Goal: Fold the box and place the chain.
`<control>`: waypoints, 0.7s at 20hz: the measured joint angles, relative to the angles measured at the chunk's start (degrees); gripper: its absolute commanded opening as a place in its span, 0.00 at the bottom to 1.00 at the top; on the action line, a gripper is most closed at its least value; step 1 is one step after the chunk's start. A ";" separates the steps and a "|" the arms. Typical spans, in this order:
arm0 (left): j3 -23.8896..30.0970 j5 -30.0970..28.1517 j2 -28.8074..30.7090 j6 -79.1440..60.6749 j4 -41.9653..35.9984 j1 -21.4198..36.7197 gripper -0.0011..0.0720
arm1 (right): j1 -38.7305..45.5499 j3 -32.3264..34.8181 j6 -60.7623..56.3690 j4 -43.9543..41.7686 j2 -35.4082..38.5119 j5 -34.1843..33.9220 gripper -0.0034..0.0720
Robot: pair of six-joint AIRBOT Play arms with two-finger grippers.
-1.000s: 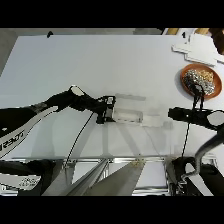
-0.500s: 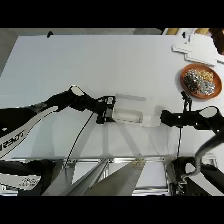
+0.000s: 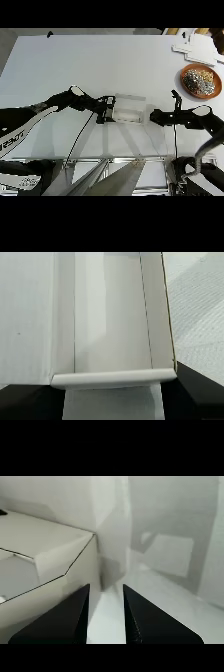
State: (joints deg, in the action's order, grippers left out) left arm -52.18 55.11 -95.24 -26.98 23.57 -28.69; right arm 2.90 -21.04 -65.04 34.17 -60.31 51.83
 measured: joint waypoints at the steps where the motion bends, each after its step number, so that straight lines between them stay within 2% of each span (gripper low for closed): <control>1: 0.00 0.00 0.00 0.00 0.00 0.00 0.20 | -0.09 -0.02 0.22 -0.52 0.74 0.09 0.37; 3: 0.00 0.00 0.00 0.00 0.00 0.00 0.20 | -0.24 0.00 0.44 -1.25 2.75 0.09 0.41; 4: 0.00 0.00 0.00 0.00 0.00 0.00 0.20 | -0.31 0.00 0.55 -1.68 3.58 0.09 0.51; 6: 0.00 -0.02 0.00 0.00 0.02 0.00 0.20 | -0.81 0.00 0.66 -2.82 4.79 0.04 0.54; 10: 0.00 -0.02 0.00 0.00 0.02 0.00 0.20 | -4.72 0.00 0.74 -4.15 5.68 -1.86 0.67; 14: 0.00 -0.02 0.00 0.00 0.02 0.00 0.20 | -8.33 0.00 0.35 -4.46 5.92 -5.07 0.67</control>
